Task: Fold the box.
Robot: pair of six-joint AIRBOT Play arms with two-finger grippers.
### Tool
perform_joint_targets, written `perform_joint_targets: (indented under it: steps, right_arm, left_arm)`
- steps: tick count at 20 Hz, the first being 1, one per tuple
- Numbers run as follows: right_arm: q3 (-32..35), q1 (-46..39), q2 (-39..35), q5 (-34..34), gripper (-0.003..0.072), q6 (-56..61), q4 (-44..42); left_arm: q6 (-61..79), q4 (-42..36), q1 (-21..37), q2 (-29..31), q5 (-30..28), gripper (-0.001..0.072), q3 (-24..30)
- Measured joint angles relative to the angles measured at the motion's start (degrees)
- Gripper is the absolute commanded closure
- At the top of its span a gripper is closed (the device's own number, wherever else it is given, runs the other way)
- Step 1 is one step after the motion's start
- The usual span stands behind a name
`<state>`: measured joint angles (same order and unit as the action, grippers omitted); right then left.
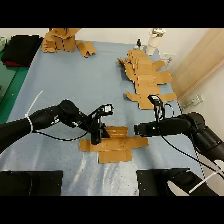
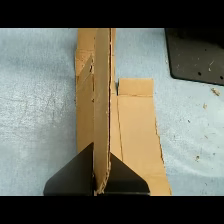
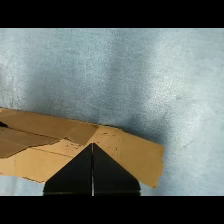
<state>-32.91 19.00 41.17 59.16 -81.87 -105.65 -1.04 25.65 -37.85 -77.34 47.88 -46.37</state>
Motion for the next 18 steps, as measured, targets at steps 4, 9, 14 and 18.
perform_joint_targets:
  steps: [4, 9, 14, 18]
  right_arm:
    - [0.00, 0.00, 0.00, -0.15, 0.0681, 0.00, 0.20]
    - [0.00, 0.02, 0.48, -0.20, 0.0680, 0.00, 0.50]
    - [0.00, 0.00, 1.84, -0.22, 0.0680, 0.00, 0.66]
    - [0.00, 0.00, 2.27, -0.68, 0.0680, 0.00, 0.76]
  left_arm:
    - [-0.28, 0.66, 1.03, 1.14, 0.46, 0.0697, 0.13]
    - [-0.96, 0.42, 1.64, 1.53, 1.66, 0.0697, 0.13]
    - [-0.94, 0.02, 1.70, 1.62, 1.97, 0.0697, 0.13]
    - [-0.13, -0.13, 1.70, 1.11, 2.03, 0.0697, 0.13]
